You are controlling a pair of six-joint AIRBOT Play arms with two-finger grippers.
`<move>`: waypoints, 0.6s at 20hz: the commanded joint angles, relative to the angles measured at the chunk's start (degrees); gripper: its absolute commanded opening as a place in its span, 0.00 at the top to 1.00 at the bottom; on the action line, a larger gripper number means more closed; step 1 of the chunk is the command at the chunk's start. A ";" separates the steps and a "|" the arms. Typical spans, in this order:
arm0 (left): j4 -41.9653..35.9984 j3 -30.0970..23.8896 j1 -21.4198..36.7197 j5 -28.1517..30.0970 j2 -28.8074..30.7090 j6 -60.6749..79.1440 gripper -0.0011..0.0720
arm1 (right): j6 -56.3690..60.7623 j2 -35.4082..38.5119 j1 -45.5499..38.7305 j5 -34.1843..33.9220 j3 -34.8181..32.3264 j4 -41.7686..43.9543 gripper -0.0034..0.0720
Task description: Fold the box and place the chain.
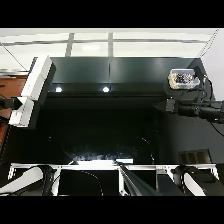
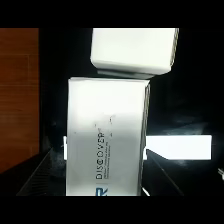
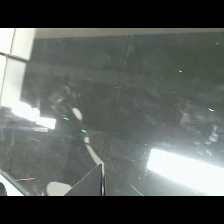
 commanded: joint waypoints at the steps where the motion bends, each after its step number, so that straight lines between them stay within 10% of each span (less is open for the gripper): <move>1: -0.07 2.34 -2.27 -5.33 5.64 -6.25 0.02 | 0.31 -0.04 0.22 0.87 2.27 -2.45 0.94; 2: -0.09 2.47 -3.89 -5.77 7.54 -10.10 0.06 | 0.83 -0.04 0.44 2.43 4.55 -5.79 0.94; 3: -0.07 2.47 -6.10 -5.97 9.53 -15.26 0.32 | 2.27 -0.04 0.81 4.57 7.30 -10.01 0.94; 4: -0.15 2.47 -8.68 -6.88 11.50 -18.91 0.80 | 4.44 -0.02 1.33 7.23 10.62 -15.06 0.94; 5: -0.46 2.47 -11.37 -7.98 13.18 -19.21 0.95 | 6.54 -0.02 1.90 10.08 13.75 -19.39 0.94; 9: -1.53 1.38 -25.16 -9.40 20.26 -22.53 0.95 | 10.43 4.31 5.68 13.88 17.81 -27.71 0.94; 12: -1.57 -5.09 -36.59 -2.56 29.59 -24.87 0.95 | 10.51 12.28 10.64 2.86 12.24 -31.76 0.95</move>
